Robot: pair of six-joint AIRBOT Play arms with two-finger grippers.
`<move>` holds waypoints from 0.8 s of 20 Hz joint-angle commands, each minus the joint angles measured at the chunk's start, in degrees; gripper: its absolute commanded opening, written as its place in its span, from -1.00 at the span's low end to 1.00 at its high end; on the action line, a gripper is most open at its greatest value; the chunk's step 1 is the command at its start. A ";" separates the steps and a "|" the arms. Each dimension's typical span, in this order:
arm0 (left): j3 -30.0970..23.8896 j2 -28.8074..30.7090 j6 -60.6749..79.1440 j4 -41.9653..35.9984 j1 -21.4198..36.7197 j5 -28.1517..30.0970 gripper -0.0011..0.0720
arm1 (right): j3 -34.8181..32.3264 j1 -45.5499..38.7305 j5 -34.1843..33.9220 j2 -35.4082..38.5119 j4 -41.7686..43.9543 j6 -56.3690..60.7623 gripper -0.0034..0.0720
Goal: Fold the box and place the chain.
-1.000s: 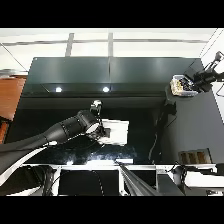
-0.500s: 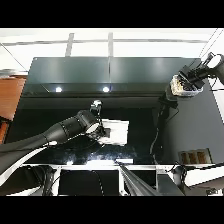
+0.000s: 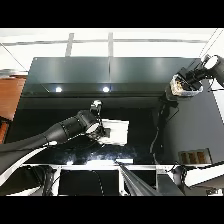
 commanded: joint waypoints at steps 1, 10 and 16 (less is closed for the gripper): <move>0.00 -0.04 0.02 0.02 0.02 0.02 -0.89 | 0.04 0.09 0.09 -0.26 0.07 0.02 0.48; 0.00 -0.04 0.02 0.04 0.02 0.04 -0.89 | 0.04 0.09 -0.50 -1.60 0.07 -0.02 0.48; 0.00 -0.04 0.02 0.02 0.02 0.02 -0.89 | 0.24 -0.07 1.49 -1.64 1.27 -3.87 -0.85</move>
